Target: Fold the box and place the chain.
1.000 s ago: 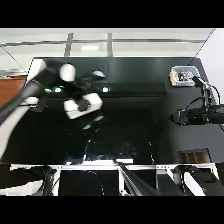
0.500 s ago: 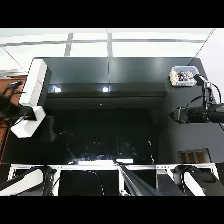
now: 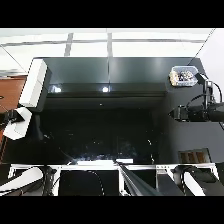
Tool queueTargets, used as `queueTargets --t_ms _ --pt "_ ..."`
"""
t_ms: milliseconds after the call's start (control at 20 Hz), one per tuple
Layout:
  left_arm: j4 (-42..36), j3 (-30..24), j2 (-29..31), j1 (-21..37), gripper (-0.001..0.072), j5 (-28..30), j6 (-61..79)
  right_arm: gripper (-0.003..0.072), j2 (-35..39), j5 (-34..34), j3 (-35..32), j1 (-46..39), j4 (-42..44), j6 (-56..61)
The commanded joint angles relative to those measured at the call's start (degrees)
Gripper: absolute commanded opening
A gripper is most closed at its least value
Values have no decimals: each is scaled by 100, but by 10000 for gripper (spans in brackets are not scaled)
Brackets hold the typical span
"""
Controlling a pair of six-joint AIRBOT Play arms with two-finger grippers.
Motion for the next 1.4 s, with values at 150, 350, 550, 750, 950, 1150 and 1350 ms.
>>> queueTargets --t_ms 150,350,550,750,950,1150,1350 --pt "-162 55 -103 -380 165 570 1029 17 4 57 -2 -2 4 31" --pt "31 55 -382 -487 165 706 944 18 4 103 -2 -2 4 131" --pt "138 55 -385 -566 482 1086 874 18 4 87 -2 -2 4 162" --pt "140 293 -321 -765 703 1296 442 18 4 101 -2 0 4 184" --pt "-144 1091 -184 -1187 706 1008 9 18 4 90 -2 0 7 203" --pt "-450 1390 164 -1753 568 337 -1340 18 2 -483 -2 382 20 -52" --pt "-2164 520 1154 -2400 25 643 -592 18 0 -2164 -157 1067 -39 -57"
